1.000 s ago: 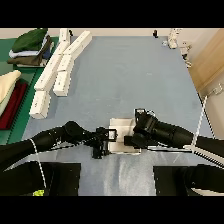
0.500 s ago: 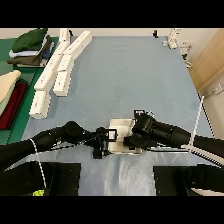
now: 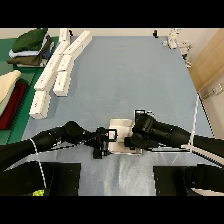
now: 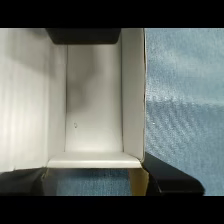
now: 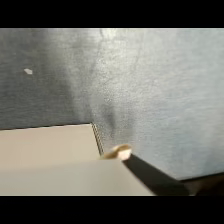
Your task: Fold the box.
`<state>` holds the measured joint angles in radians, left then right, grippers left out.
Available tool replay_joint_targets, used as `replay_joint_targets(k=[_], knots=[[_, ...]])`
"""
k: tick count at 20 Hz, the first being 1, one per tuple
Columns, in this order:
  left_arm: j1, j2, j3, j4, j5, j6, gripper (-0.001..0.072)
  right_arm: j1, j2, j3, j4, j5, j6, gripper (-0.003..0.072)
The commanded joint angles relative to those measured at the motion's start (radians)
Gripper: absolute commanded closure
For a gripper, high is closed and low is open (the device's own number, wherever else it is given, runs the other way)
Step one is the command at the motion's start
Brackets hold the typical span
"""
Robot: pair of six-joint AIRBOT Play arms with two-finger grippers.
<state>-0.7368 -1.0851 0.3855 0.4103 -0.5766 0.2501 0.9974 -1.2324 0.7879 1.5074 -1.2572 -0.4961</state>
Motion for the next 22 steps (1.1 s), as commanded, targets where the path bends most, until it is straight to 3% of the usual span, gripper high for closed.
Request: replay_joint_targets(k=[1, 4, 9, 10, 11, 12, 15, 17, 19, 22], knots=[[0.001, 0.000, 0.001, 0.001, 0.000, -0.001, 0.0201, 0.000, 0.002, 0.000, 0.003, -0.001, -0.022, 0.0208], [0.001, 0.000, 0.001, 0.001, 0.000, -0.001, 0.0201, -0.001, 0.043, 0.011, 0.003, -0.015, -0.022, 0.0208], [0.001, 0.000, 0.001, 0.001, 0.000, -0.001, 0.0201, -0.003, 0.214, 0.120, -0.024, -0.200, -0.021, 0.0209], [0.001, 0.000, 0.001, 0.001, 0.000, -0.001, 0.0201, -0.013, 0.257, 0.129, -0.032, -0.222, -0.021, 0.0296], [0.001, 0.000, 0.001, 0.001, 0.000, -0.001, 0.0201, -0.034, 0.296, 0.128, -0.053, -0.253, -0.022, 0.0527], [0.001, 0.000, 0.001, 0.001, 0.000, -0.001, 0.0201, -0.075, 0.322, 0.125, -0.080, -0.288, -0.045, 0.0668], [0.001, 0.000, 0.001, 0.001, 0.000, -0.001, 0.0201, -0.332, 0.337, 0.072, -0.086, -0.237, -0.289, 0.0682], [0.001, 0.000, 0.001, 0.001, 0.000, -0.001, 0.0201, -0.572, 0.305, 0.009, 0.112, -0.054, -0.526, 0.0682], [0.001, 0.000, 0.001, 0.001, 0.000, -0.001, 0.0201, -0.793, 0.232, -0.037, 0.447, 0.088, -0.845, 0.0683], [0.001, 0.000, 0.001, 0.001, 0.000, -0.001, 0.0201, -0.985, 0.078, -0.037, 0.855, 0.045, -1.272, 0.0682]])
